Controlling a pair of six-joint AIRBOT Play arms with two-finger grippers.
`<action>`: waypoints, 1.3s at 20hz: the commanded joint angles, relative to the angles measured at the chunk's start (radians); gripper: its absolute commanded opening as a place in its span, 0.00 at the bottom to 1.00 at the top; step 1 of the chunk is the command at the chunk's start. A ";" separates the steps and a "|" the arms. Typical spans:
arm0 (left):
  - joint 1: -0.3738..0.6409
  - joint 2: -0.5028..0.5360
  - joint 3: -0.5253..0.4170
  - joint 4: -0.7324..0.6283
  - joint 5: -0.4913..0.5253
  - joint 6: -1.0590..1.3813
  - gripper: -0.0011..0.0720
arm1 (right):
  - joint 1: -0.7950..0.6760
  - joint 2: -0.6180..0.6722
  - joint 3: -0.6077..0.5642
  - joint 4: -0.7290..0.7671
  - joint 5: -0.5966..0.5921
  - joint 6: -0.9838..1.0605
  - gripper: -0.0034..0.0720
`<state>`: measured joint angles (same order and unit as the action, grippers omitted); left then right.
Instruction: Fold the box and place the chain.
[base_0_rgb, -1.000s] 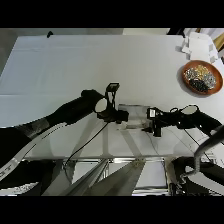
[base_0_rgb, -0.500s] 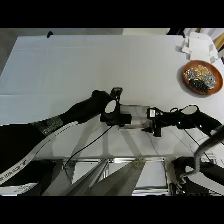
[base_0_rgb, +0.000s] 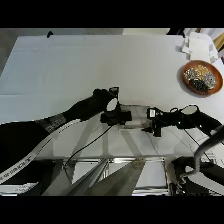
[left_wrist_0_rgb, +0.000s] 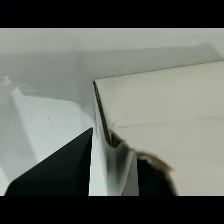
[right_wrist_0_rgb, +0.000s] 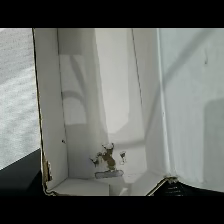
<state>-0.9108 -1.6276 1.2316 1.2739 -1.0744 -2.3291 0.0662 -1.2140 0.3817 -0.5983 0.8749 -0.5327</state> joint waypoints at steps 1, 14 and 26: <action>0.001 -0.032 0.053 0.000 -0.064 -0.014 0.42 | 0.000 0.000 0.000 0.000 0.000 0.000 0.43; -0.026 -0.096 0.058 -0.002 -0.081 -0.035 0.10 | 0.000 0.000 0.000 0.000 0.000 0.000 0.43; -0.028 -0.097 0.058 0.000 -0.078 -0.032 0.22 | 0.000 0.000 0.000 0.000 0.000 0.000 0.43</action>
<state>-0.9379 -1.7252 1.2900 1.2724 -1.1545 -2.3604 0.0662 -1.2137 0.3817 -0.5991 0.8734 -0.5335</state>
